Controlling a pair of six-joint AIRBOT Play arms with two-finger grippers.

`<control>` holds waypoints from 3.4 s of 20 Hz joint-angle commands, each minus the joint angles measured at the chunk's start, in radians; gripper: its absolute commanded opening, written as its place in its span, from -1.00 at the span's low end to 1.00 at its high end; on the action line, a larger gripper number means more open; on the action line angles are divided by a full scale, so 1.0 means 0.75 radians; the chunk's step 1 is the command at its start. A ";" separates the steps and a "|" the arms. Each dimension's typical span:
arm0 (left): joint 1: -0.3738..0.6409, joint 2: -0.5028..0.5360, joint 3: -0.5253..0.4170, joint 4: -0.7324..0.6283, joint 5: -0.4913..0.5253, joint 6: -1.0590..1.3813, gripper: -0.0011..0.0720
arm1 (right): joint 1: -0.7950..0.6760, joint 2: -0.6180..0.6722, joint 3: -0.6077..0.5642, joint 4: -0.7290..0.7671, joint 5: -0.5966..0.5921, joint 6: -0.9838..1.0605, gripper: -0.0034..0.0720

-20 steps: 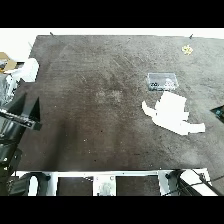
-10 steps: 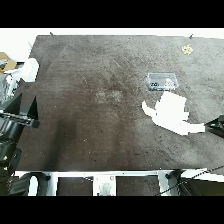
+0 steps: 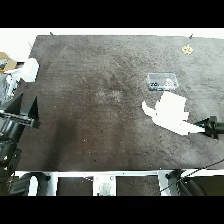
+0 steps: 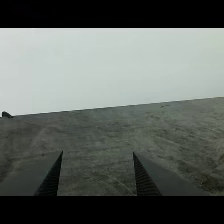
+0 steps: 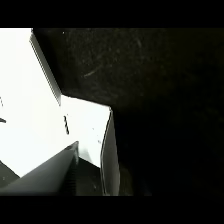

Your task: Fold the box and place the chain.

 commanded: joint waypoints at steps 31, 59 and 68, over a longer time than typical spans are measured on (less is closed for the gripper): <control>-0.006 -0.960 0.744 0.372 -0.575 -0.663 0.37 | 1.240 0.089 -0.101 0.770 -0.417 -0.506 -0.91; -0.615 -2.818 2.651 1.245 -1.181 -1.592 0.37 | 1.366 0.039 -0.066 0.714 -0.699 -0.577 -0.91; -0.670 -2.879 2.651 1.199 -1.099 -1.566 0.36 | 1.366 0.039 -0.066 0.710 -0.689 -0.578 -0.91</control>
